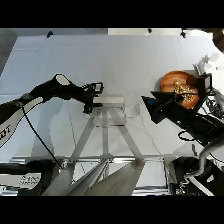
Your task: Fold the box and place the chain.
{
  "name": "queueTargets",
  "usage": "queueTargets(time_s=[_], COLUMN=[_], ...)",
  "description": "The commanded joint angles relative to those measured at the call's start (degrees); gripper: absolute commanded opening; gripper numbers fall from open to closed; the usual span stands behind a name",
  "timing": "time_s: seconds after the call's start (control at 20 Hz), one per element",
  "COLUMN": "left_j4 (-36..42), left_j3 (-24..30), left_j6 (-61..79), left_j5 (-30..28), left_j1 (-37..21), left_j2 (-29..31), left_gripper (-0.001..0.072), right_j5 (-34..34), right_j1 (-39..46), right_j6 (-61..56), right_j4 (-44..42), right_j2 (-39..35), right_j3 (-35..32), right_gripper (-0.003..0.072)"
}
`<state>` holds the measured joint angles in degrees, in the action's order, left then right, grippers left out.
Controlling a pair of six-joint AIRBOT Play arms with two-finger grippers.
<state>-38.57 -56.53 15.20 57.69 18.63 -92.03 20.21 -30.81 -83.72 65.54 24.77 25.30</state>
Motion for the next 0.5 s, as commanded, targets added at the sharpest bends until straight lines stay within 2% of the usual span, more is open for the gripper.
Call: queueTargets(time_s=[0.0, 0.15, 0.25, 0.45], left_j4=[0.00, 0.00, 0.00, 0.00], left_j3=[-0.02, -0.02, -0.02, -0.02], left_j6=[0.00, 0.00, 0.00, 0.00], left_j5=[-0.07, -0.04, -0.04, -0.04], left_j1=[0.02, 0.02, 0.02, 0.02], left_j2=[-0.02, -0.02, -0.02, -0.02], left_gripper=[0.0010, 0.0010, 0.0010, 0.0010], right_j5=[2.40, 10.64, 12.87, 16.20], right_j1=[-1.53, -8.20, -13.16, -16.72], right_j6=[3.78, 11.67, 18.45, 20.68], right_j4=[-1.57, -1.51, -0.59, 10.62], right_j2=[0.00, 0.00, 0.07, 1.70], right_j3=[0.31, 2.21, 2.25, 2.25], right_gripper=[0.0458, 0.0460, 0.0460, 0.0466])
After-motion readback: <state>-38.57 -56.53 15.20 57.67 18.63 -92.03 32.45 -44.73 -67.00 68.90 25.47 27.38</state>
